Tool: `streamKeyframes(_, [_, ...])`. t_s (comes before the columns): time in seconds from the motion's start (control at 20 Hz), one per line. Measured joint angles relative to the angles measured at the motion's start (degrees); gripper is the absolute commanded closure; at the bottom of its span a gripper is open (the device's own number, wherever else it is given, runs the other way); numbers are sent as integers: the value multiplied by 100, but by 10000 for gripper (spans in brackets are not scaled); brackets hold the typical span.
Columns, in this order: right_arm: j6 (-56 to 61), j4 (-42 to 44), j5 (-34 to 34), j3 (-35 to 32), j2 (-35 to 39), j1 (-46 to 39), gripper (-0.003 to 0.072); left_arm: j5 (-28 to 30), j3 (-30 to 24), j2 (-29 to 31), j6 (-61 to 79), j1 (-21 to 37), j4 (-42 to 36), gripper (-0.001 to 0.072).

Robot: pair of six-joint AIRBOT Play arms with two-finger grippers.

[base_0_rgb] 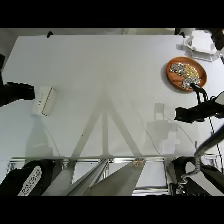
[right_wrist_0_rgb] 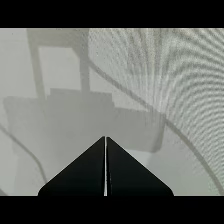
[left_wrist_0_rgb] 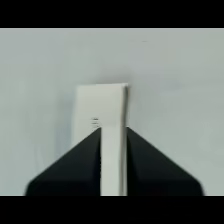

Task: Fold the box and place the chain.

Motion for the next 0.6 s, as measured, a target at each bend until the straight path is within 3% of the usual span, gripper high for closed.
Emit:
streamKeyframes(0.05, [0,0,-4,0,0,0,680,-129,0,39,0,-262,0,706])
streamKeyframes(0.35, [0,-2,-35,0,0,0,680,-970,0,127,-13,-1650,-466,707])
streamKeyframes(0.6, [2,-2,-37,0,0,0,680,-1333,0,127,-417,-2426,-973,707])
